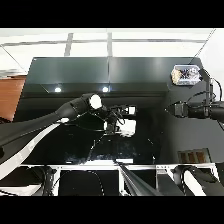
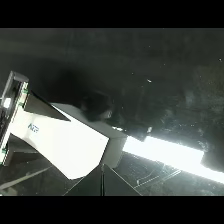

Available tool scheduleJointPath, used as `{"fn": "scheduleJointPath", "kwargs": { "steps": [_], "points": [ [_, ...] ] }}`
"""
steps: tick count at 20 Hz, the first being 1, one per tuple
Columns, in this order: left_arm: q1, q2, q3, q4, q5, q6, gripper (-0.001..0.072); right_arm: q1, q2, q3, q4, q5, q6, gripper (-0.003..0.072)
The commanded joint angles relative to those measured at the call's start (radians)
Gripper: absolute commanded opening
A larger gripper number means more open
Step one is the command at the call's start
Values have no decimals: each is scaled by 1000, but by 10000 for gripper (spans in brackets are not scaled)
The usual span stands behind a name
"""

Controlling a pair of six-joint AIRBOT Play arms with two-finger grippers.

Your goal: Fold the box and place the chain.

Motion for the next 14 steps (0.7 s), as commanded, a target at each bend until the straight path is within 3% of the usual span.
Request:
{"fn": "scheduleJointPath", "kwargs": {
  "steps": [1, 5, 9, 11, 14],
  "points": [
    [53, 9, 36, 85, 20, -136, 303, 0, 1, 0, 1, 0, 1, 22],
    [297, 12, 160, 165, -22, -390, 304, 0, 1, 0, 1, -5, 1, 22],
    [659, 3, 257, 214, 62, -624, 303, 0, 1, 0, 2, -9, 12, 22],
    [833, -43, 326, 212, 96, -731, 303, 0, 1, 0, 4, -9, 12, 22],
    [1010, -194, 529, 210, 17, -737, 304, 0, 1, 0, 9, -11, 31, 23]
  ]
}}
